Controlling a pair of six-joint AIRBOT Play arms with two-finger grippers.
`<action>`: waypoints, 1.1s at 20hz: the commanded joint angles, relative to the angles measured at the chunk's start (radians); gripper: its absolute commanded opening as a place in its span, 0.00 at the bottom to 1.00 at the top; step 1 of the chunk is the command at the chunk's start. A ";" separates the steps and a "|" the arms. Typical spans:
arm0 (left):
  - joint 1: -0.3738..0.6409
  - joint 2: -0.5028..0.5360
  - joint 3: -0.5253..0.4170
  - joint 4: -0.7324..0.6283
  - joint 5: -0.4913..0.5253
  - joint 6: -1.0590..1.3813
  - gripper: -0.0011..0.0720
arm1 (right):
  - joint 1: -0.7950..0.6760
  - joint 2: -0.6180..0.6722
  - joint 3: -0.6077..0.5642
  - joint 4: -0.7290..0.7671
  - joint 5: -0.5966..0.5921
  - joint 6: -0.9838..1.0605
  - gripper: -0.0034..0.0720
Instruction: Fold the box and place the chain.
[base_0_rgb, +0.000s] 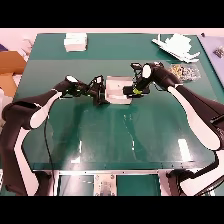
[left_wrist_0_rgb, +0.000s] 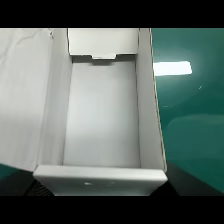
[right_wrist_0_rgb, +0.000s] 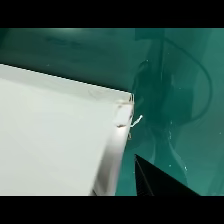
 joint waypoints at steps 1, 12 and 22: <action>0.001 0.000 0.000 0.000 0.000 0.000 0.51 | 0.009 -0.010 0.011 -0.018 -0.002 0.044 0.53; 0.001 0.000 0.000 0.000 0.000 0.000 0.51 | 0.045 -0.079 0.095 -0.060 0.072 0.077 0.49; 0.001 0.000 0.000 0.000 0.000 0.000 0.51 | 0.044 -0.106 0.095 -0.063 0.092 0.095 0.39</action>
